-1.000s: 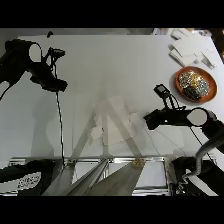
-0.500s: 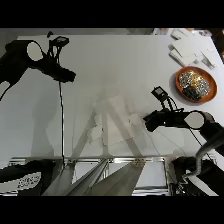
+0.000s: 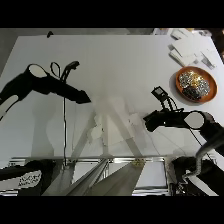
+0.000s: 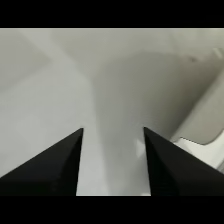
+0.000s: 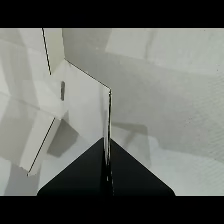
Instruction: Fold the box and place the chain.
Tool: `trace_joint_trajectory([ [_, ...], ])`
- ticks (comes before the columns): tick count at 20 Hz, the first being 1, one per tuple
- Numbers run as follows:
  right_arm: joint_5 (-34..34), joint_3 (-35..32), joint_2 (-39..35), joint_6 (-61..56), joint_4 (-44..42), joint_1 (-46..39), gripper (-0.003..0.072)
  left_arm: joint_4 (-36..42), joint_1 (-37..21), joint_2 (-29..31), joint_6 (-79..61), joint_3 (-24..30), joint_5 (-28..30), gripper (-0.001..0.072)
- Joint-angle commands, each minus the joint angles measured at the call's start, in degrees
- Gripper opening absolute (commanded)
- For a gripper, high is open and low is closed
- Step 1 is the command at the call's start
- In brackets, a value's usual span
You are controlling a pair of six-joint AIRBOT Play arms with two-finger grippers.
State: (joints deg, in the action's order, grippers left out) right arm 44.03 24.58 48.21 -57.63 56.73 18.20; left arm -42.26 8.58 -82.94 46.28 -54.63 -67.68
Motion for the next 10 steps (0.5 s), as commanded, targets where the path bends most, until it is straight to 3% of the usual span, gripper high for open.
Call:
trace_joint_trajectory([
  [1,0.07,0.00,-0.04,-1.46,-0.04,0.07,0.0019,16.48,0.11,-0.22,-21.86,9.60,0.55,0.0475],
  [7,0.04,-0.02,-0.04,-2.03,-0.04,0.07,0.0019,16.98,3.23,-0.94,-27.28,10.91,2.56,0.0507],
  [10,0.02,-0.02,-0.04,-2.14,-0.04,0.07,0.0019,16.72,-1.11,-0.04,-26.73,10.88,0.76,0.0509],
])
